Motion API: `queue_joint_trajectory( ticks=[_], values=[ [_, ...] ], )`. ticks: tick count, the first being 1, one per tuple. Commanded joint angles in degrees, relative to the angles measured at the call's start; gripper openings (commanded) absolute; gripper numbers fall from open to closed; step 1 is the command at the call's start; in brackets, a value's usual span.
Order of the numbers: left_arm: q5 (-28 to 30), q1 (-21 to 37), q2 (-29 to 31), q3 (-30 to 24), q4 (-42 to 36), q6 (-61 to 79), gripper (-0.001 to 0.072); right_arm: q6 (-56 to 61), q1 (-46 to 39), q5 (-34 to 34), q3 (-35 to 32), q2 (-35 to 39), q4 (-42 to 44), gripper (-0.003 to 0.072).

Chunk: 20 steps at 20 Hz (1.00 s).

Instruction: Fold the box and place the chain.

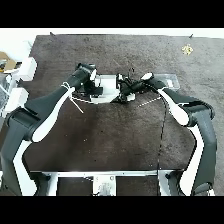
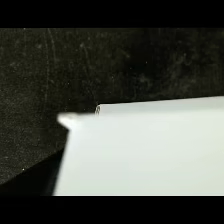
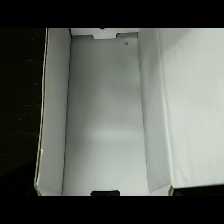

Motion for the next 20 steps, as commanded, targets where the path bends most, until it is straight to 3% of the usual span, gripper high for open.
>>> queue_joint_trajectory(
  ticks=[1,5,6,7,13,14,17,18,20],
  values=[
    [-0.9,-0.3,-1.0,1.5,1.6,-2.2,0.0294,0.0,0.0,0.0,0.0,0.0,0.0,0.0378],
    [-0.8,-0.3,-1.0,1.5,1.6,-4.5,0.0281,0.0,0.0,0.0,0.0,0.0,0.0,0.0378],
    [-0.7,-0.3,-1.0,1.5,1.6,-4.9,0.0257,0.0,0.0,0.0,0.0,0.0,0.0,0.0378],
    [-0.7,-0.3,-1.0,1.5,1.5,-5.1,0.0176,0.0,0.0,0.0,0.0,0.0,0.0,0.0378],
    [0.5,-0.3,-2.0,1.4,-0.8,-6.3,0.0163,0.0,0.0,0.0,0.0,0.0,0.0,0.0378],
    [0.5,-0.3,-2.1,1.4,-1.2,-6.2,0.0099,0.0,0.0,0.0,0.0,0.0,0.0,0.0378],
    [0.7,-0.3,-2.1,1.5,-1.2,-6.3,0.0098,0.0,0.0,0.0,0.0,0.0,0.0,0.0378],
    [0.6,-0.3,-2.1,1.5,-1.2,-6.2,0.0010,0.0,0.0,0.0,0.0,0.0,0.0,0.0378],
    [0.6,-0.3,-2.1,1.5,-1.5,-6.2,0.0010,0.0,0.0,0.0,0.0,0.0,0.0,0.0378]
  ],
)
